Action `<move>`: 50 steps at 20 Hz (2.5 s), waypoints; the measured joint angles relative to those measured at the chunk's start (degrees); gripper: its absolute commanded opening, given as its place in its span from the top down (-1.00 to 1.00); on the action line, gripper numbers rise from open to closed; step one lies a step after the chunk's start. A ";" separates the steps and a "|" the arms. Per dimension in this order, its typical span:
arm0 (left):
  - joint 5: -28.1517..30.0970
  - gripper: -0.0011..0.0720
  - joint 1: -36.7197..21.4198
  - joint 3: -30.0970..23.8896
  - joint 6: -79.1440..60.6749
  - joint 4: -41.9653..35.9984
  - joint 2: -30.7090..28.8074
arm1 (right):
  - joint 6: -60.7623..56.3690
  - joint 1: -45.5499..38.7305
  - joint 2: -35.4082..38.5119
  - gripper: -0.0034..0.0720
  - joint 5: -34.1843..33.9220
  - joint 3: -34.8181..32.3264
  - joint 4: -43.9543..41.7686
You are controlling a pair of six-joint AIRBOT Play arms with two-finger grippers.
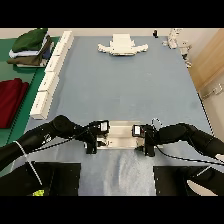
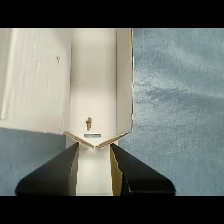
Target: Fold the box.
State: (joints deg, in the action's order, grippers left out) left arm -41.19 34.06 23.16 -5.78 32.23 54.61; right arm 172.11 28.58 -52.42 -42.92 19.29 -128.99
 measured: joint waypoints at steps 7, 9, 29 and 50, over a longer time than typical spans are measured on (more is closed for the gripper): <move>2.19 0.68 1.49 0.00 -4.92 -6.10 1.95 | -0.09 -0.02 0.00 -0.37 0.00 0.00 0.00; 2.73 0.68 1.62 0.00 -6.27 -7.96 2.47 | -0.07 -0.02 0.00 -0.37 0.00 0.00 0.00; 2.84 0.93 1.60 0.00 14.45 1.97 -0.72 | 0.02 -0.02 0.00 -0.37 0.00 0.00 0.00; -12.11 0.94 -23.65 -5.66 71.80 11.93 -5.29 | 0.00 0.00 0.00 -0.37 0.00 0.00 0.00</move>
State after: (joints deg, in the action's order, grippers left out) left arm -53.30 10.41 17.50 66.02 44.16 49.32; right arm 172.11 28.58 -52.42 -42.92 19.29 -128.99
